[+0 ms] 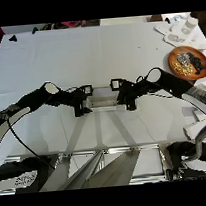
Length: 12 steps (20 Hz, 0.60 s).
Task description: Fold the box and place the chain.
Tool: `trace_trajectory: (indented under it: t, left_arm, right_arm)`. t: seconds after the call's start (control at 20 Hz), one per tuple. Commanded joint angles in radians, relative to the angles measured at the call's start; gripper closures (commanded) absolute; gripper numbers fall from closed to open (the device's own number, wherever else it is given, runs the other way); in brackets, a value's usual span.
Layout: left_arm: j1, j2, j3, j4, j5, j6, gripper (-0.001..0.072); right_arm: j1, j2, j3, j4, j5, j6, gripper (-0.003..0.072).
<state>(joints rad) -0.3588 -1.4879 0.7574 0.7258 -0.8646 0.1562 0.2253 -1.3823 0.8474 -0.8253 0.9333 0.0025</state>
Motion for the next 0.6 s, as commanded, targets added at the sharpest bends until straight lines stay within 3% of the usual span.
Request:
trace_trajectory:
  t: [0.0, 0.05, 0.35, 0.4, 0.5, 0.55]
  left_arm:
    - [0.000, 0.000, 0.001, 0.000, 0.000, 0.000, 0.0266]
    - [0.000, 0.000, 0.001, 0.000, 0.000, 0.000, 0.0266]
    - [0.000, 0.000, 0.001, 0.000, 0.000, 0.000, 0.0266]
    - [0.000, 0.000, 0.001, 0.000, 0.000, 0.000, 0.0266]
    - [0.000, 0.000, 0.001, 0.000, 0.000, 0.000, 0.0266]
    - [0.000, 0.000, 0.001, 0.000, 0.000, 0.000, 0.0266]
  right_arm:
    - [0.005, -0.001, 0.000, 0.000, -0.011, -0.003, 0.0618]
    - [0.005, -0.001, 0.000, 0.000, -0.011, -0.003, 0.0651]
    - [0.005, -0.001, 0.000, 0.076, -0.016, -0.003, 0.0645]
    - [0.005, -0.001, 0.000, 0.079, -0.018, -0.001, 0.0622]
    - [0.005, -0.002, 0.000, 0.078, -0.019, 0.006, 0.0500]
    - [0.005, -0.002, 0.000, 0.078, -0.021, 0.026, 0.0488]
